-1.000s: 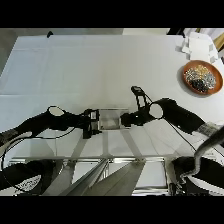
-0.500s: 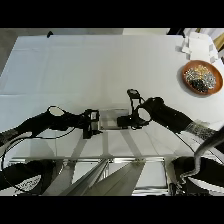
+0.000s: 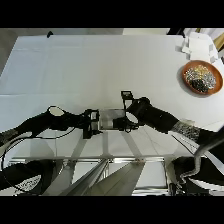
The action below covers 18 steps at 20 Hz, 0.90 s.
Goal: Fold the box and place the chain.
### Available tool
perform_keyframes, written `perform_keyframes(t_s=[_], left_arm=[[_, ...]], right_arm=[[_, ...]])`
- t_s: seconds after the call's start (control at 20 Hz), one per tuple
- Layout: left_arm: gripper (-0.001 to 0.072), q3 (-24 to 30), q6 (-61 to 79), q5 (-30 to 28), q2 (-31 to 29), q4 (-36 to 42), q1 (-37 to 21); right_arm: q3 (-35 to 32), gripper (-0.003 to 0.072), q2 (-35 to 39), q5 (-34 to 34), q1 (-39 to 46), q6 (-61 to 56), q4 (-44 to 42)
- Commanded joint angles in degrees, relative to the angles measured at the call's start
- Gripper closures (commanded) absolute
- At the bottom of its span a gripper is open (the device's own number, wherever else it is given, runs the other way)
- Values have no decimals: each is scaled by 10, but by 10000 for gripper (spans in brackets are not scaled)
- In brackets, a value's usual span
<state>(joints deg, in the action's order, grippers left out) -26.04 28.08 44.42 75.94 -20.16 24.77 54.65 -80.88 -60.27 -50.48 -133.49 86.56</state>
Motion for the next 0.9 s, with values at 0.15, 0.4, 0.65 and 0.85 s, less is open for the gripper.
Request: perform_keyframes(t_s=[0.15, 0.4, 0.65, 0.85], left_arm=[[455, 0, 0, 0, -1, 0, 0], [455, 0, 0, 0, -1, 0, 0], [455, 0, 0, 0, -1, 0, 0], [455, 0, 0, 0, -1, 0, 0]], right_arm=[[6, 532, -6, -47, -14, -15, 49], [6, 672, -9, -38, -16, -15, 49], [6, 549, -23, -14, -23, -17, 50], [6, 549, -31, -16, -23, -17, 53]])
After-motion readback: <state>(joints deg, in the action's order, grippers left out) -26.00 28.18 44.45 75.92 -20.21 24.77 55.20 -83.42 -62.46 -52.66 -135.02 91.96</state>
